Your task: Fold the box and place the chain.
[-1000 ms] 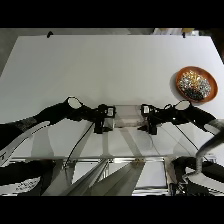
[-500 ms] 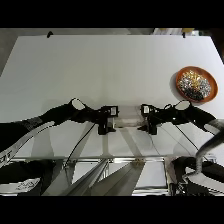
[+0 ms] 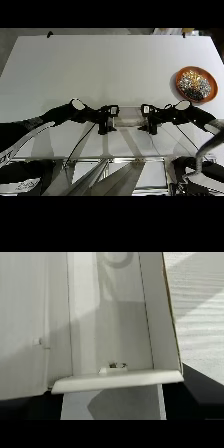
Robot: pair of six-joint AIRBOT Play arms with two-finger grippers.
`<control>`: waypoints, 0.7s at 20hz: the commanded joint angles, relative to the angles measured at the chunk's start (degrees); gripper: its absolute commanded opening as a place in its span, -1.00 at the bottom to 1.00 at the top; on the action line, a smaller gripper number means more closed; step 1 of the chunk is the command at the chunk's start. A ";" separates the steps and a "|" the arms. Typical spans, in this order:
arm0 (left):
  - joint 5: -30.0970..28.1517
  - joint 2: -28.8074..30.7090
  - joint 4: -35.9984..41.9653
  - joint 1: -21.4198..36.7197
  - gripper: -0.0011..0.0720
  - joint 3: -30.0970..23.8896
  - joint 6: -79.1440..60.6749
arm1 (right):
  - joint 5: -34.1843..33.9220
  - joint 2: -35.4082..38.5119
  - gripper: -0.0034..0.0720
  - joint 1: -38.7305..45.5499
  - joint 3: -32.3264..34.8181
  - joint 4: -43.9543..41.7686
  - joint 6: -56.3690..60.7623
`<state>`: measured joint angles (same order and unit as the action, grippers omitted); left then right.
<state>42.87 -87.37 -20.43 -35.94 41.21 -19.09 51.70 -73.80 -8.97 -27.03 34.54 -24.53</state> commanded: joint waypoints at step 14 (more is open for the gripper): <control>-0.17 -0.04 0.11 0.00 -0.28 0.02 0.04 | 1.03 0.57 0.93 0.00 0.00 0.11 1.18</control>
<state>42.30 -87.46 -20.10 -36.01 41.21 -19.00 52.64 -73.63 -8.97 -27.03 34.57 -23.97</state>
